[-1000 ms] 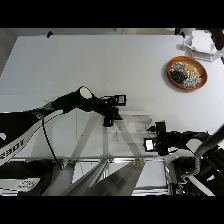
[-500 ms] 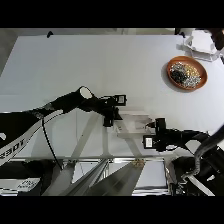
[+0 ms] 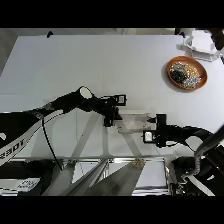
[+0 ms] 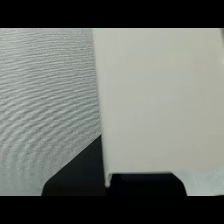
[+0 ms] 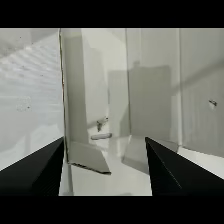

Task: Fold the box and place the chain.

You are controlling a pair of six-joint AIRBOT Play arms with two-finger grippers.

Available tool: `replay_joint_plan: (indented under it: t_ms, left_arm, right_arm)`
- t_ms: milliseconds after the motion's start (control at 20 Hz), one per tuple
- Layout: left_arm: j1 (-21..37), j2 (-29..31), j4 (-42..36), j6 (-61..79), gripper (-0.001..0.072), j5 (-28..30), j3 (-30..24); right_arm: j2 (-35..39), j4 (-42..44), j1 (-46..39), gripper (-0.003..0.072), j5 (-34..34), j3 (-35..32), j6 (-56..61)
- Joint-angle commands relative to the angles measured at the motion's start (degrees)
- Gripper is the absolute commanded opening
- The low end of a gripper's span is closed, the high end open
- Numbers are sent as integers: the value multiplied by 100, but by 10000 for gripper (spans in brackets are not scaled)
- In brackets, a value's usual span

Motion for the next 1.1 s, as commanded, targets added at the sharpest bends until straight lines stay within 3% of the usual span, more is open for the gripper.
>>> replay_joint_plan:
  t_ms: [0,350,500,650,750,1050]
  left_arm:
    - [-2,2,4,2,11,-7,7]
    - [-2,2,4,2,11,-7,7]
    - [-2,2,7,2,11,-7,7]
    - [-2,2,4,2,11,-7,7]
    - [-2,2,4,2,11,-7,7]
    - [-2,2,7,2,11,-4,7]
  right_arm:
    - [-295,-13,-7,547,315,164,42]
    - [-326,-208,-11,547,428,433,555]
    - [-330,-254,-439,548,542,533,905]
    - [-330,-46,-907,557,817,634,861]
    - [-332,92,-942,595,820,634,822]
    - [-566,393,-942,596,828,634,372]
